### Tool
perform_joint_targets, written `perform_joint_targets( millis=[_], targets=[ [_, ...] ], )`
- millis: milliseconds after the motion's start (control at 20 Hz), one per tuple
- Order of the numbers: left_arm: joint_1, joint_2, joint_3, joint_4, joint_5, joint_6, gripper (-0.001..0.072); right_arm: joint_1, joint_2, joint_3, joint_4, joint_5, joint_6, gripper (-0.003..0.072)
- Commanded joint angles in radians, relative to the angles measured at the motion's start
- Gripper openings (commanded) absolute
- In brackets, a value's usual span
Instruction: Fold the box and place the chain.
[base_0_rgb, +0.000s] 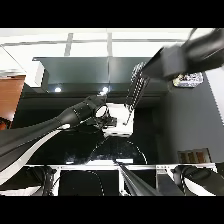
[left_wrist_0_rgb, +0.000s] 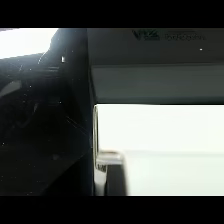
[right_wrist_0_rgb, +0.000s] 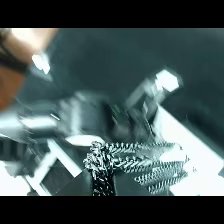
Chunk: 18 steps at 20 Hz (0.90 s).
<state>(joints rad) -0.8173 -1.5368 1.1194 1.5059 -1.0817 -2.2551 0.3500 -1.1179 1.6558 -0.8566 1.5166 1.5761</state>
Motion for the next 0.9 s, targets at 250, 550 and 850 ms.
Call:
perform_joint_targets(
  millis=[250, 550, 850],
  targets=[
    [0.001, 0.0, 0.0, 0.0, 0.0, 0.0, 0.0025, 0.06, 0.003, -0.34, -0.173, -0.025, 0.005, 0.0015],
    [0.002, 0.0, 0.0, 0.0, 0.0, 0.0, 0.0026, 0.101, 0.004, -0.478, -0.038, -0.294, -0.017, 0.0015],
    [0.002, 0.0, 0.0, 0.0, 0.0, 0.0, 0.0025, 0.093, 0.004, -0.517, -0.17, -0.267, -0.002, 0.0016]
  ],
)
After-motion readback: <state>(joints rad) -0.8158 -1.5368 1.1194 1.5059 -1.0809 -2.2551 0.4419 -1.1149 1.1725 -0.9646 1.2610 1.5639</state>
